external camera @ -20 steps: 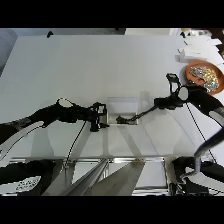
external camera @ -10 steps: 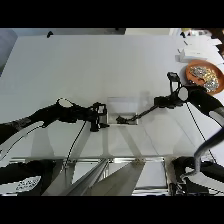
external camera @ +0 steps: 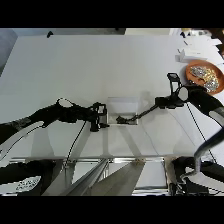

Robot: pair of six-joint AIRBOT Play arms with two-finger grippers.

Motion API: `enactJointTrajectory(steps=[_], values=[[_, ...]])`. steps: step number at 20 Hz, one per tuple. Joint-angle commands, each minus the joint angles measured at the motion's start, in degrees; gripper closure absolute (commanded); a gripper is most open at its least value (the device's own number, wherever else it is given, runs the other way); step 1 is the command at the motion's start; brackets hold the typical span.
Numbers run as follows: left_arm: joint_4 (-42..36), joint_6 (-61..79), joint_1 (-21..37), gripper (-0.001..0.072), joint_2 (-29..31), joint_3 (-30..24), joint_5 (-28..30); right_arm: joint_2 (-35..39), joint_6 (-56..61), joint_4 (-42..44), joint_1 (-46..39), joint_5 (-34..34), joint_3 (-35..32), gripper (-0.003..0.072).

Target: Fold the box and place the chain.

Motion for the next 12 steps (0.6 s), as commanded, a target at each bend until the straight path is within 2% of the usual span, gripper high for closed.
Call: enactJointTrajectory(steps=[1, 12], values=[[0.0, 0.0, 0.0, 0.0484, 0.0, 0.0, 0.0, -0.7, 0.0, 0.1, 0.0, -1.2, 0.0, 0.0470], [0.0, 0.0, 0.0, 0.0484, 0.0, 0.0, 0.0, 1.9, -0.1, 0.5, 0.0, -1.8, 0.0, 0.0471]])
